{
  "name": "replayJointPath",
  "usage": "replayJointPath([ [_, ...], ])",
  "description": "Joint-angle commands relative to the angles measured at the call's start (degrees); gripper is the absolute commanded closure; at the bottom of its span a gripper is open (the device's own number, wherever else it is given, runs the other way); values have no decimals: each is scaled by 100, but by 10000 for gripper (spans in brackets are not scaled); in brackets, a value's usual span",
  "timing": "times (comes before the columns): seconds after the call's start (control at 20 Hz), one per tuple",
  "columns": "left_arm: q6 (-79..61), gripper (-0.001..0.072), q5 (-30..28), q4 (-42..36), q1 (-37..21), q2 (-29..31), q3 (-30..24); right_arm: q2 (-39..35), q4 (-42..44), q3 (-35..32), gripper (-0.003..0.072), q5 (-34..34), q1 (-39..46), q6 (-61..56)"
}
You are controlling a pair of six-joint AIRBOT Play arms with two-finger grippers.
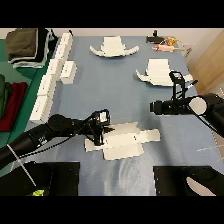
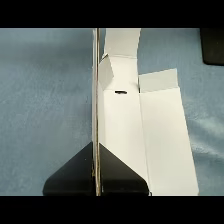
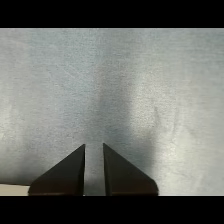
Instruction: Fold the box.
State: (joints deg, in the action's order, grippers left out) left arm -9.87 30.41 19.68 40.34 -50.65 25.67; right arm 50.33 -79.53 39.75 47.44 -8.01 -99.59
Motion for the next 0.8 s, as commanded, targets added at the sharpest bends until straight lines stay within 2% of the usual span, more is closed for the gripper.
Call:
replayJointPath([
  [0.0, 389, 696, 433, 457, -181, -98, 138, 2, 4, -4, 506, -13, 2, 0],
  [0.25, 323, 696, 474, 490, -173, -442, 138, 2, 4, -7, 507, -13, 2, 0],
  [0.5, 328, 695, 949, 503, -173, -442, 127, 2, 0, -7, 506, -15, 2, 2],
  [0.75, -76, 696, 907, 476, -173, -337, 118, 2, -7, -7, 507, -20, 2, 7],
])
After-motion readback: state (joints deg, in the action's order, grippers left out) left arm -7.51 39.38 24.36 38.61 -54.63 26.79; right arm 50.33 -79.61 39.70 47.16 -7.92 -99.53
